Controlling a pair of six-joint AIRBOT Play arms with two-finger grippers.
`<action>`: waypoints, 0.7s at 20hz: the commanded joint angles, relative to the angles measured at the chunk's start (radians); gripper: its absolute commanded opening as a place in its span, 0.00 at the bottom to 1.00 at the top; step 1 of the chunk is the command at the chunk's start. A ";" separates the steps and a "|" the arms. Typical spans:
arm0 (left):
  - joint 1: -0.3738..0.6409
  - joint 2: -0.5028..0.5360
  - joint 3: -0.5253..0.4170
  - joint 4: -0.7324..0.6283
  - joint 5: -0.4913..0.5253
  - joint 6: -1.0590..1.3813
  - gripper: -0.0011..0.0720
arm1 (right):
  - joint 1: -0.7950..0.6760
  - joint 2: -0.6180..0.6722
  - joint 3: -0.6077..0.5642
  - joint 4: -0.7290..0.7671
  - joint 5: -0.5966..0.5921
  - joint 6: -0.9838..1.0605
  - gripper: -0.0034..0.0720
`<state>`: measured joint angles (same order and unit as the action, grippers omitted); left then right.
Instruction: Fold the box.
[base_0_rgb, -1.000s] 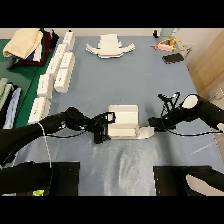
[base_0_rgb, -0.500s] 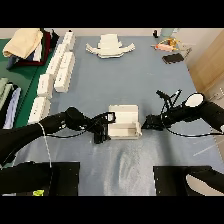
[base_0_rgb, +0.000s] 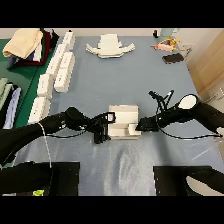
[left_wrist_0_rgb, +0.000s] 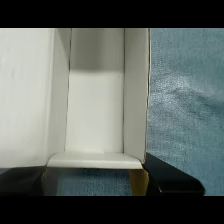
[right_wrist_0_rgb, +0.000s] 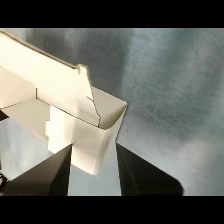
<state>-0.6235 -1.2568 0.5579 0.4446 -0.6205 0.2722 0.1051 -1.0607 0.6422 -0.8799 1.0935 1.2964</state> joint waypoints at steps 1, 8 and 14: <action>0.000 0.001 0.000 0.000 0.000 0.000 0.70 | 0.101 0.000 0.001 -0.086 -0.113 0.112 0.60; 0.000 0.001 0.000 0.000 0.000 0.000 0.70 | 0.367 -0.034 0.091 -0.513 -0.143 0.574 0.54; 0.000 0.001 0.000 0.000 0.000 0.000 0.70 | 0.539 -0.177 0.268 -0.713 0.028 0.871 0.53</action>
<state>-0.6235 -1.2568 0.5579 0.4450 -0.6205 0.2710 0.5667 -1.1763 0.8379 -1.4738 1.0519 1.9934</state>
